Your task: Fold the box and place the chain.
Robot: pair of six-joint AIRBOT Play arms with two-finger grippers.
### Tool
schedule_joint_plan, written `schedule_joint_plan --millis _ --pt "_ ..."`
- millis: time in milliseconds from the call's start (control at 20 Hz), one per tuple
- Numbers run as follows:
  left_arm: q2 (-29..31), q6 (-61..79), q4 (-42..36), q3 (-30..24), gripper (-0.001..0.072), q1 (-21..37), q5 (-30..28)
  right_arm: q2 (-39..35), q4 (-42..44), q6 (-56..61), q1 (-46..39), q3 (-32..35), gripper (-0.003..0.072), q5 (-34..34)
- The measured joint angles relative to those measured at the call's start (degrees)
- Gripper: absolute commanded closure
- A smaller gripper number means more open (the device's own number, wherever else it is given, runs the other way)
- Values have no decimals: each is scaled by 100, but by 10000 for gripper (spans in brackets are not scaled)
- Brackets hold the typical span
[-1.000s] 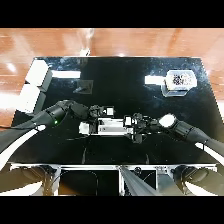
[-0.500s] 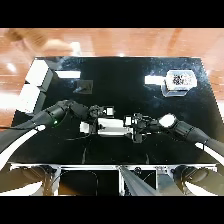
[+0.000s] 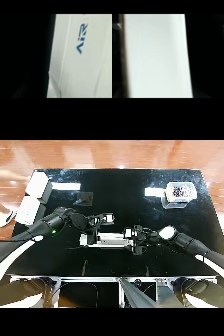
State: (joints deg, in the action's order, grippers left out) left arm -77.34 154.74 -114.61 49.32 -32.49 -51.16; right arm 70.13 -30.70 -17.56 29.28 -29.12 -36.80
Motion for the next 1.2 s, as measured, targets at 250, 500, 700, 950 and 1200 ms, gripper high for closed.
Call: schedule_joint_plan --millis 250,500,700,950,1200 --pt "522 -837 562 85 83 282 -251 0 0 0 0 0 97 2" --pt "997 -1735 717 103 101 1126 -1010 2 0 0 0 0 97 2" --pt "1287 -2369 750 22 103 1777 -1832 2 0 -2 0 0 97 4" --pt "2039 -2712 214 -691 103 2059 -2166 0 2 -2 0 7 97 57" --pt "2940 -2677 -800 -1709 372 1690 -1821 0 2 -2 0 7 97 92"
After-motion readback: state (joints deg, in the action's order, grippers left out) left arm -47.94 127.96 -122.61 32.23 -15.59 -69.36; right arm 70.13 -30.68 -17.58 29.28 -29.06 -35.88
